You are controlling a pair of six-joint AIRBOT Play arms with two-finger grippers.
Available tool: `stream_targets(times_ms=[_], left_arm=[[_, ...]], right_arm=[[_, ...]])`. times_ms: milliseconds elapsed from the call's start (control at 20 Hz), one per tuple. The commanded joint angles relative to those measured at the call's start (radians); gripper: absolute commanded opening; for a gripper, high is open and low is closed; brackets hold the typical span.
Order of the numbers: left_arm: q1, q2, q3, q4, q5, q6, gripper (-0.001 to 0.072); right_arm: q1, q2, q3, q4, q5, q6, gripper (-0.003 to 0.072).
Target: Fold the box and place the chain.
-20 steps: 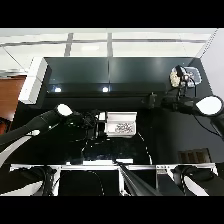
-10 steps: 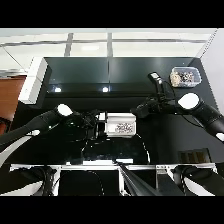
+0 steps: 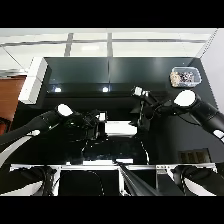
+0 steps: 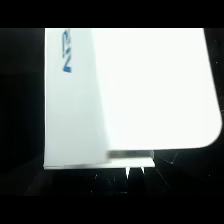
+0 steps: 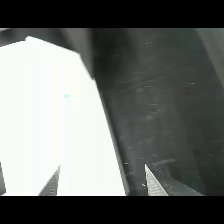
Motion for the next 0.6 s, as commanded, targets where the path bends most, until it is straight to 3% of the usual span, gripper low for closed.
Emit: stream_targets(times_ms=[0,350,550], left_arm=[[-0.001,-0.001,0.001,0.001,0.000,-0.001,0.0295],[-0.001,-0.001,0.001,0.001,0.000,-0.001,0.0295],[-0.001,-0.001,0.001,0.001,0.000,-0.001,0.0295]], right_arm=[[0.039,-0.027,-0.009,-0.009,0.003,-0.088,0.0624],[0.064,-0.032,-0.008,-0.002,0.070,-0.100,0.0623],[0.082,-0.032,-0.008,-0.091,0.026,-0.037,0.0623]])
